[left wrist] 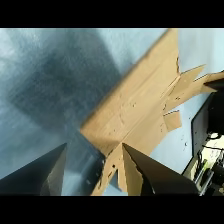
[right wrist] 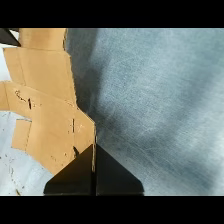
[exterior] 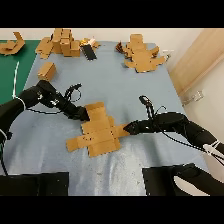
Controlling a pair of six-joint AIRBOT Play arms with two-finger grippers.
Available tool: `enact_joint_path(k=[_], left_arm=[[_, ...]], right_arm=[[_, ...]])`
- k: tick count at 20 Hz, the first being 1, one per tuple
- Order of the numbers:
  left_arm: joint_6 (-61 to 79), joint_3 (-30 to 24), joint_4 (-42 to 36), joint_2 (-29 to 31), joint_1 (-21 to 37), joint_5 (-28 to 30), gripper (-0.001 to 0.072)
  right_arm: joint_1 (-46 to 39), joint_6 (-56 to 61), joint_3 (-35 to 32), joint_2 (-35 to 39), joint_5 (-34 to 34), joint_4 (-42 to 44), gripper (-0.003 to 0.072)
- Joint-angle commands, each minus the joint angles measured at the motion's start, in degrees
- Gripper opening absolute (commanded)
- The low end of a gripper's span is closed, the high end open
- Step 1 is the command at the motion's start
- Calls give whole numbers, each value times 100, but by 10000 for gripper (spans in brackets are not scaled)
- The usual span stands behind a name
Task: Fold the box.
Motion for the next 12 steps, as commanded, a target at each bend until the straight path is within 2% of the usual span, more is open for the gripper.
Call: enact_joint_path(k=[1,7,12], left_arm=[[581,9,-527,-227,4,225,519],[1285,153,-1132,-356,24,205,518],[1504,146,-1292,-365,24,-116,518]], right_arm=[[7,-31,-4,13,-7,-28,2],[7,-15,-4,7,-15,-111,2],[7,-15,-4,7,50,-136,3]])
